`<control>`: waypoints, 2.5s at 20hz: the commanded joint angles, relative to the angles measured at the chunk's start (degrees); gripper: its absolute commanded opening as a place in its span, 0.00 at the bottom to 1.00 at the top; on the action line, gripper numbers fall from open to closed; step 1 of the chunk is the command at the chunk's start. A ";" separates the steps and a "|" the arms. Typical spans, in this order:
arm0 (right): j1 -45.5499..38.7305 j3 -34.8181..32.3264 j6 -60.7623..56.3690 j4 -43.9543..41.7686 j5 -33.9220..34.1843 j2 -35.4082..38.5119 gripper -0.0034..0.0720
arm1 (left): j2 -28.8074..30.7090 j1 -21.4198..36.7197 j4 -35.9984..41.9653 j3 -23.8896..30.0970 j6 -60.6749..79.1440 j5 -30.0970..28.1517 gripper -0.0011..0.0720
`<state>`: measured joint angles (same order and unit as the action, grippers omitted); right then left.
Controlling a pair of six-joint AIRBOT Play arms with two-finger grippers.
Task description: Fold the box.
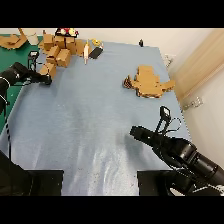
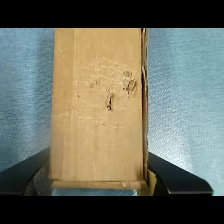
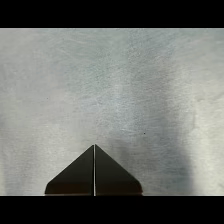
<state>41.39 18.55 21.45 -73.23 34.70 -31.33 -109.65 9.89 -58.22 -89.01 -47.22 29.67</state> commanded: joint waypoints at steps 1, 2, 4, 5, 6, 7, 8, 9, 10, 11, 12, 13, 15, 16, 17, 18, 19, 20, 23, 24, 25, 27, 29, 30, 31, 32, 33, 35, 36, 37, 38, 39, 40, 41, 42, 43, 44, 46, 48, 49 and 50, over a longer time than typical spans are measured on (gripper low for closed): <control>0.00 0.24 -0.11 -0.22 -0.42 -0.13 0.05 | -0.24 0.24 -0.11 -0.94 -0.92 1.66 0.97; 0.00 0.26 -0.11 -0.26 -0.39 -0.13 0.05 | -0.24 0.31 -0.13 -1.70 -2.47 3.26 0.97; 0.00 0.26 -0.11 -0.26 -0.39 -0.13 0.05 | -0.24 0.63 -0.20 -3.56 -4.33 6.97 0.97; 0.00 0.26 -0.11 -0.26 -0.42 -0.13 0.05 | -0.24 0.96 -0.74 -4.68 -6.14 8.74 0.97; 0.00 0.26 -0.11 -0.26 -0.42 -0.13 0.05 | -0.24 1.53 -1.49 -6.01 -8.68 10.51 0.97; 0.00 0.26 -0.11 -0.26 -0.39 -0.13 0.05 | -0.24 2.12 -1.66 -7.15 -10.08 12.46 0.97; 0.00 0.26 -0.11 -0.28 -0.42 -0.13 0.05 | -0.24 2.71 -1.66 -8.41 -10.73 14.84 0.97; 0.00 0.28 -0.11 -0.28 -0.42 -0.13 0.05 | -0.24 3.10 -1.81 -9.49 -10.73 16.87 0.97; 0.00 0.31 -0.11 -0.26 -0.42 -0.13 0.05 | -0.24 3.37 -2.29 -10.58 -10.73 18.91 0.97; 0.00 0.31 -0.11 -0.28 -0.42 -0.13 0.05 | -0.24 3.39 -2.40 -11.54 -10.75 20.44 0.97; 0.00 0.33 -0.11 -0.31 -0.44 -0.13 0.05 | -0.24 3.39 -2.51 -12.35 -10.73 21.22 0.97; 0.00 0.33 -0.11 -0.35 -0.44 -0.13 0.05 | -0.24 3.34 -2.49 -13.03 -10.73 21.81 0.97; 0.00 0.44 -0.11 -0.66 -0.46 -0.13 0.05 | -0.24 3.15 -2.49 -14.05 -10.75 23.58 0.97; 0.00 0.44 -0.11 -0.79 -0.46 -0.13 0.05 | -0.20 3.04 -2.49 -14.60 -10.78 24.74 0.97; 0.00 0.48 -0.11 -1.14 -0.44 -0.13 0.05 | 0.00 3.02 -2.54 -15.23 -10.78 25.94 0.97; 0.00 0.55 -0.11 -1.16 -0.44 -0.13 0.05 | 0.46 3.02 -2.71 -15.78 -10.93 26.75 0.97; 0.00 0.61 -0.09 -1.18 -0.44 -0.13 0.05 | 0.94 3.02 -3.17 -16.41 -10.91 27.26 0.97; 0.00 0.76 -0.09 -1.40 -0.39 -0.15 0.05 | 1.57 3.04 -4.00 -17.22 -10.91 27.85 0.97; 0.02 0.79 -0.02 -2.71 -0.37 -0.15 0.05 | 4.83 2.93 -4.13 -17.59 -12.26 28.26 0.97; 0.04 0.79 -0.02 -2.82 -0.39 -0.15 0.05 | 6.08 2.86 -3.89 -17.64 -12.94 29.49 0.69; 0.04 0.81 -0.02 -2.99 -0.39 -0.15 0.05 | 7.45 2.82 -3.98 -17.68 -12.57 31.15 0.22; 0.04 0.81 0.70 -4.24 -0.39 -0.15 0.05 | 9.70 2.64 -3.10 -17.68 -12.85 33.70 0.03; 0.00 1.25 3.65 -5.97 0.26 -0.22 0.05 | 11.43 2.03 -0.59 -17.66 -12.85 39.54 0.03; 0.00 2.03 4.59 -6.69 1.25 -0.68 0.05 | 11.93 1.31 1.53 -17.49 -12.83 42.75 0.03; 0.00 3.45 6.23 -7.43 2.75 -1.53 0.05 | 12.41 -0.04 3.69 -16.96 -12.81 45.48 0.03; 0.00 5.25 8.90 -8.39 4.59 -2.67 0.05 | 13.00 -1.99 4.61 -16.09 -12.68 46.80 0.03; 0.00 7.65 11.78 -9.20 7.04 -4.22 0.05 | 13.75 -4.61 4.13 -15.02 -12.66 47.69 0.03; -0.02 13.11 16.65 -9.79 12.24 -8.24 0.05 | 15.74 -10.23 4.17 -11.87 -12.68 48.33 0.03; -0.02 16.17 19.28 -9.75 15.15 -10.69 0.05 | 17.14 -13.20 4.17 -9.64 -12.68 48.11 0.03; -0.20 19.06 21.38 -9.79 17.73 -13.22 0.05 | 18.97 -16.41 4.17 -6.67 -12.68 46.86 0.03; -0.63 22.18 23.91 -10.38 20.33 -16.13 0.05 | 20.81 -19.26 4.15 -3.58 -12.66 45.31 0.03; -1.14 24.94 26.25 -10.67 22.34 -18.82 0.05 | 22.80 -22.14 4.15 -0.15 -12.68 43.60 0.03; -1.86 27.67 29.07 -11.72 24.06 -21.62 0.05 | 24.74 -24.76 4.17 3.39 -12.83 42.34 0.03; -2.51 29.81 31.69 -12.79 24.96 -24.04 0.05 | 26.38 -26.91 4.20 6.54 -13.18 41.66 0.03; -2.91 31.56 33.66 -13.79 25.33 -26.16 0.05 | 27.96 -28.87 4.22 9.81 -14.19 40.79 0.03; -3.52 33.14 35.41 -15.12 25.79 -28.33 0.05 | 29.24 -30.47 4.22 12.68 -14.91 39.74 0.03; -3.96 34.21 36.79 -16.17 25.97 -30.10 0.05 | 30.53 -31.93 4.24 15.47 -15.69 38.53 0.03; -4.04 35.19 39.82 -17.53 25.83 -32.83 0.05 | 33.03 -34.14 4.50 20.48 -17.62 36.06 0.03; -4.04 35.21 42.27 -18.58 25.83 -34.64 0.05 | 35.65 -36.04 4.59 25.03 -19.06 33.83 0.03; -4.04 35.21 42.73 -18.99 25.83 -35.19 0.05 | 36.79 -36.76 4.63 26.82 -19.85 33.00 0.03; -4.02 35.23 42.71 -19.26 25.75 -35.52 0.05 | 37.86 -37.44 4.66 28.46 -20.48 32.30 0.03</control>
<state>37.47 52.88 60.88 -90.54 59.90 -64.45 -75.07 -24.86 -53.74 -66.26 -65.28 65.28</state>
